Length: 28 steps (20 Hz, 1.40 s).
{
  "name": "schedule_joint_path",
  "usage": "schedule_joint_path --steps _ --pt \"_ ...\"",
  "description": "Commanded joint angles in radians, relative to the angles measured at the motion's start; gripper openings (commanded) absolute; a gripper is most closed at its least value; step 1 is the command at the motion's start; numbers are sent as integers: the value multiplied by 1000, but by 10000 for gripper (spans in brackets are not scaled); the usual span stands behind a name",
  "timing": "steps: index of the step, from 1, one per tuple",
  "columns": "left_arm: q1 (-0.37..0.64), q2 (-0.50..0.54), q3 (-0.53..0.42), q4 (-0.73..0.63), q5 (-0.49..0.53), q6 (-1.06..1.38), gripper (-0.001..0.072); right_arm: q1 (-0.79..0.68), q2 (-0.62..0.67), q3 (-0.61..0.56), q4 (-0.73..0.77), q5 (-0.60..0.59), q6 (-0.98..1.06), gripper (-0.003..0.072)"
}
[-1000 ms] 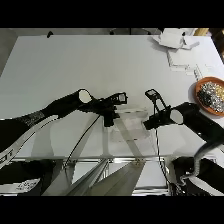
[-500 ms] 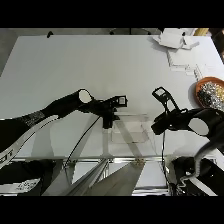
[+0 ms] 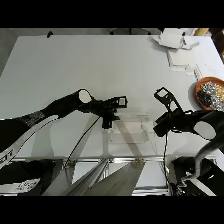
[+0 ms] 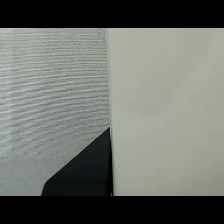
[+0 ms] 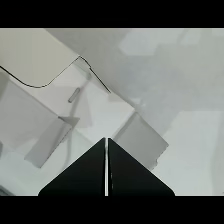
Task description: Fold the box and place the chain.
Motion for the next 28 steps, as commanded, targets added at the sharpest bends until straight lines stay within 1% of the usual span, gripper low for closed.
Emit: schedule_joint_path --steps 1,5,10,13,16,17,21,22,23,24,25,26,27,28 --pt "0 1 0 0 2 2 11 0 2 1 0 8 -27 20" --pt "0 1 0 0 2 1 11 0 2 1 1 9 -30 20" --pt "0 1 0 -1 2 1 11 0 2 1 10 27 -92 20" --pt "0 1 0 0 1 1 11 1 2 0 84 65 -254 20" --pt "0 1 0 0 2 1 11 1 2 0 229 61 -506 20" --pt "0 1 0 0 2 1 11 1 1 -1 259 63 -561 20" --pt "0 1 0 0 1 1 11 0 -40 -6 278 119 -628 21" --pt "0 1 0 -1 2 1 11 -11 -39 -20 283 116 -671 21" --pt "0 1 0 0 -1 1 11 -4 -30 -45 279 95 -711 41" --pt "0 1 0 -1 -7 1 11 8 -2 -85 274 49 -764 123" --pt "0 1 0 -1 -6 1 11 25 32 -127 271 2 -843 278" --pt "0 1 0 -1 -6 1 11 45 78 -171 266 -54 -912 467" --pt "0 1 0 -1 -6 1 11 72 132 -220 254 -117 -959 625" --pt "0 1 0 -1 -6 1 11 102 186 -264 234 -166 -998 649"
